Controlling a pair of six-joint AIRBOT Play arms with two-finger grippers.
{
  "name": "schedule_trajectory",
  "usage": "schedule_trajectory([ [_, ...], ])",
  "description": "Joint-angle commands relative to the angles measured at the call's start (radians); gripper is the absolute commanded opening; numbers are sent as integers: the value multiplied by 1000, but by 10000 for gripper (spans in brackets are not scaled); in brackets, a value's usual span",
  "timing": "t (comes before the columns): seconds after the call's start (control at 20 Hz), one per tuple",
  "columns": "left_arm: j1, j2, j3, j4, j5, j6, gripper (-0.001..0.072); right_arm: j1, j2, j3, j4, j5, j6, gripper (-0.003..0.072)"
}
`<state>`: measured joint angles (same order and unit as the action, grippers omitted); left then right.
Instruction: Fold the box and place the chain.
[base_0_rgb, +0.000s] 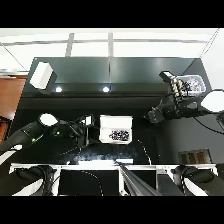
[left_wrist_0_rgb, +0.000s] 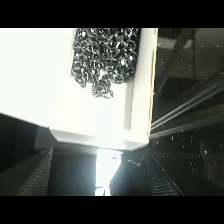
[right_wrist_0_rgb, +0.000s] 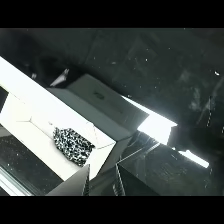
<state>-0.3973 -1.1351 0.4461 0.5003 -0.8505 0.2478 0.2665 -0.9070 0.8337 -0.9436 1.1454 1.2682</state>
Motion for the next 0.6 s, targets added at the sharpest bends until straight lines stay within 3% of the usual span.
schedule_trajectory([
  [0.0,-24,-25,3,-40,19,18,705,0,0,0,0,-13,0,209],
  [0.25,-69,-27,3,-41,93,18,703,0,0,0,0,-13,0,208],
  [0.55,-75,-56,27,-40,85,18,702,0,0,0,0,-14,0,208],
])
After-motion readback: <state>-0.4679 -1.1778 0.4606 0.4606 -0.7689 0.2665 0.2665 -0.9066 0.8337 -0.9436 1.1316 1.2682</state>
